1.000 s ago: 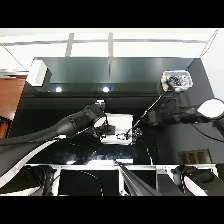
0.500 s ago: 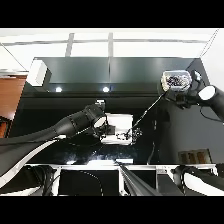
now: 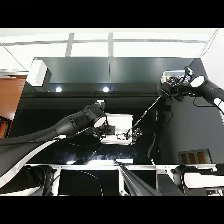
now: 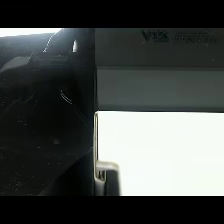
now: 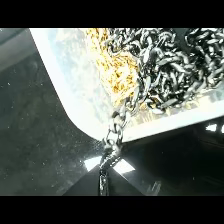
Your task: Fold the box and place the chain.
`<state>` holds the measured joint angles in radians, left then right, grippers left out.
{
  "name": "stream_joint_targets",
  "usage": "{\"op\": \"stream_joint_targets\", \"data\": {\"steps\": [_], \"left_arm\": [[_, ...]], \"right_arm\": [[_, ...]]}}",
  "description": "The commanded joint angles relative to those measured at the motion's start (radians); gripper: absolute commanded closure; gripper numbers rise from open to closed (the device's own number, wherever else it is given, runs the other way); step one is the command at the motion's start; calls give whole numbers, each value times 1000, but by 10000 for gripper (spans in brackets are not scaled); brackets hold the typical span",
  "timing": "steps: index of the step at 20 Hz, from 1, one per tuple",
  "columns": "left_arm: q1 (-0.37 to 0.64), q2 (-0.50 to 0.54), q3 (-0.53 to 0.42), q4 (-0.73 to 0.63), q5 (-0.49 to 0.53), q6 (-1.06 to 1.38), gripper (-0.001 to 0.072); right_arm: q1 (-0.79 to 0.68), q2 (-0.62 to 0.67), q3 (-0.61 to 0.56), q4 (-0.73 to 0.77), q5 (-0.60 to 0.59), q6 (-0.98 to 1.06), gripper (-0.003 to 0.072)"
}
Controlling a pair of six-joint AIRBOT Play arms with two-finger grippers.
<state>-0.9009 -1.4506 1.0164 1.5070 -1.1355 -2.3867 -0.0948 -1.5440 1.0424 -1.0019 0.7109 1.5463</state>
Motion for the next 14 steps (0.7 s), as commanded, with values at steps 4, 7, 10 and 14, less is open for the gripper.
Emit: {"op": "stream_joint_targets", "data": {"steps": [4, 7, 10, 14], "left_arm": [[1, -1, 0, 0, 0, 0, 677], [1, -1, 0, 0, 0, 0, 678], [1, -1, 0, 0, 0, 0, 677], [1, -1, 0, 0, 0, 0, 678]], "right_arm": [[-1, 89, 11, 3, 151, -155, 677], [0, 225, 9, 0, 304, -224, 678], [10, 401, 8, 8, 397, -250, 678], [10, 624, -13, 44, 529, -249, 678]]}}
